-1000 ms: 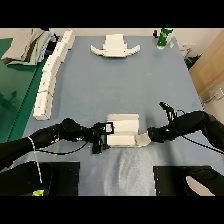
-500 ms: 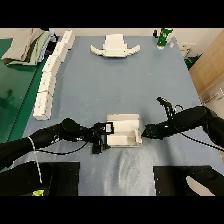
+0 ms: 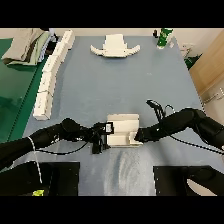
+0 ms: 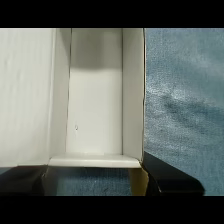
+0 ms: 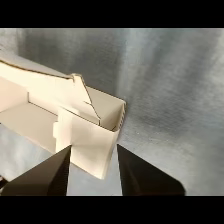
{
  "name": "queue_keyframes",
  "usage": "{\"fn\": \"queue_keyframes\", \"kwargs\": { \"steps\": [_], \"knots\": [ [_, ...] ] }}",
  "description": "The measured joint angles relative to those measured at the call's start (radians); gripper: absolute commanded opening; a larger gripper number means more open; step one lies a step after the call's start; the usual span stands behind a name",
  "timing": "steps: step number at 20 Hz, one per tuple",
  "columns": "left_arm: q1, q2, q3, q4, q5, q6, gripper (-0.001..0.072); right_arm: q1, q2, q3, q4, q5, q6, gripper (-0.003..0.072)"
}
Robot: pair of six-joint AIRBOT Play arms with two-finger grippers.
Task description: Fold the box.
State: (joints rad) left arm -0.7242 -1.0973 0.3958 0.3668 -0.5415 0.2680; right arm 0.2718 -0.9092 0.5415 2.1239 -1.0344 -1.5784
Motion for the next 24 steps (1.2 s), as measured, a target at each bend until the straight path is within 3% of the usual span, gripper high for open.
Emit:
{"fn": "queue_keyframes", "kwargs": {
  "steps": [3, 4, 9, 16, 17, 19, 20, 24],
  "knots": [
    [0.0, 0.0, 0.0, 0.0, 0.0, 0.0, 0.0425, 0.106, -0.029, 0.047, -0.145, 0.021, 0.157, 0.0437],
    [0.0, 0.0, 0.0, 0.0, 0.0, 0.0, 0.0425, 0.146, -0.04, 0.068, -0.21, 0.024, 0.228, 0.0366],
    [0.0, 0.0, 0.0, 0.0, 0.0, 0.0, 0.0425, 0.325, -0.145, 0.161, -0.434, 0.005, 0.512, 0.0362],
    [0.0, 0.0, 0.0, 0.0, 0.0, 0.0, 0.0425, 0.434, -0.324, 0.264, -0.579, -0.082, 0.798, 0.036],
    [0.0, 0.0, 0.0, 0.0, 0.0, 0.0, 0.0425, 0.436, -0.334, 0.271, -0.589, -0.089, 0.823, 0.0296],
    [0.0, 0.0, 0.0, 0.0, -0.001, 0.0, 0.0425, 0.441, -0.346, 0.282, -0.612, -0.109, 0.867, 0.0073],
    [0.0, 0.0, 0.0, 0.0, 0.0, 0.0, 0.0425, 0.442, -0.349, 0.285, -0.622, -0.122, 0.882, 0.0004],
    [0.0, 0.0, -0.001, 0.001, 0.0, -0.001, 0.0425, 0.446, -0.356, 0.291, -0.636, -0.135, 0.909, 0.0003]
  ]
}}
